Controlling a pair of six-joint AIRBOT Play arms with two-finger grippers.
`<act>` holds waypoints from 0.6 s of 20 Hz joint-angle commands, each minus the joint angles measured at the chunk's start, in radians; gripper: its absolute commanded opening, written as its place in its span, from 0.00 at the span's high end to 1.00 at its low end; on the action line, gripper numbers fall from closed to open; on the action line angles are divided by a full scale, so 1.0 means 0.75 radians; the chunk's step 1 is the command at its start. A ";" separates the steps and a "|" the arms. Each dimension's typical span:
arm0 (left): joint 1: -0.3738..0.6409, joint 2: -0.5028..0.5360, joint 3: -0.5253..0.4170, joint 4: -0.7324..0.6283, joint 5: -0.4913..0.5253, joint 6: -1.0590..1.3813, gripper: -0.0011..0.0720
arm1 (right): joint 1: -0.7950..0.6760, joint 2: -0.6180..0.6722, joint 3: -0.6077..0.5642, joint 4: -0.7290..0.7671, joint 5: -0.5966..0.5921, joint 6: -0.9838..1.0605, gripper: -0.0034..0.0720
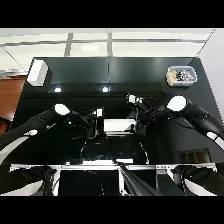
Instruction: Fold the box and place the chain.
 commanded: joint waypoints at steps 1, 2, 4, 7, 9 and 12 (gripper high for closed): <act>-0.001 -0.001 0.001 0.000 0.001 0.001 0.51 | 0.003 -0.001 -0.003 -0.002 0.013 -0.005 0.32; -0.001 -0.001 0.001 0.001 0.001 0.001 0.51 | 0.003 -0.001 -0.003 -0.003 0.014 -0.005 0.32; -0.001 -0.001 0.001 0.000 0.001 0.001 0.51 | 0.003 -0.001 -0.003 -0.002 0.013 -0.005 0.32; -0.001 -0.001 0.001 0.000 0.001 0.001 0.51 | 0.003 -0.001 -0.003 -0.007 0.013 -0.005 0.60; -0.001 -0.001 0.001 0.000 0.001 0.001 0.51 | 0.003 -0.001 -0.003 -0.019 0.013 -0.004 0.61; -0.001 -0.001 0.001 0.000 0.001 0.001 0.51 | 0.003 -0.001 -0.003 -0.042 0.008 -0.004 0.71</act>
